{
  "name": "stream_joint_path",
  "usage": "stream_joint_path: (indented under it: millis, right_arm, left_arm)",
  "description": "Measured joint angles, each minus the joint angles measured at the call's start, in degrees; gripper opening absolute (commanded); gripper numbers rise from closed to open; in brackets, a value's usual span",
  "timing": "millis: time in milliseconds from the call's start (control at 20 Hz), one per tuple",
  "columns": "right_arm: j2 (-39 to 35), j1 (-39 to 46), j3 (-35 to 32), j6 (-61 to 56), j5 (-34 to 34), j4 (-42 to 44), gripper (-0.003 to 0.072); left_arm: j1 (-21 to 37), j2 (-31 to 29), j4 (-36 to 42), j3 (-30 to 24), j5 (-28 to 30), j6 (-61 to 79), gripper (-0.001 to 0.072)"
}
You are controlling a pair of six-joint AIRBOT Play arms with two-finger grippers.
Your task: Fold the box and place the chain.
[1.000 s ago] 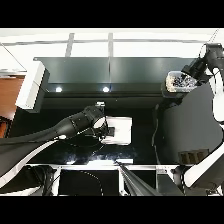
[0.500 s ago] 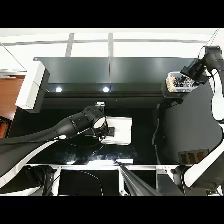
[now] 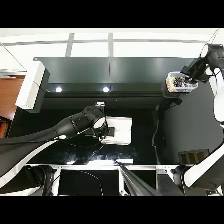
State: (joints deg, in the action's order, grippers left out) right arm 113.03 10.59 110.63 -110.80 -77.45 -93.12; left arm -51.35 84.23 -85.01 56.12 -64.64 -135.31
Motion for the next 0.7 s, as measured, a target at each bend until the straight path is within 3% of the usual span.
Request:
stream_joint_path:
  millis: [450, 700]
  right_arm:
    - [-21.79, -0.35, 0.0, 18.56, -2.36, 7.58, 0.0007]
    - [-36.37, -1.18, -0.66, 23.65, -4.5, 17.97, 0.0007]
  left_arm:
    - [0.07, 0.0, 0.0, 0.0, 0.04, 0.0, 0.0032]
    - [0.31, 0.0, 0.02, 0.0, 0.48, 0.0, 0.0032]
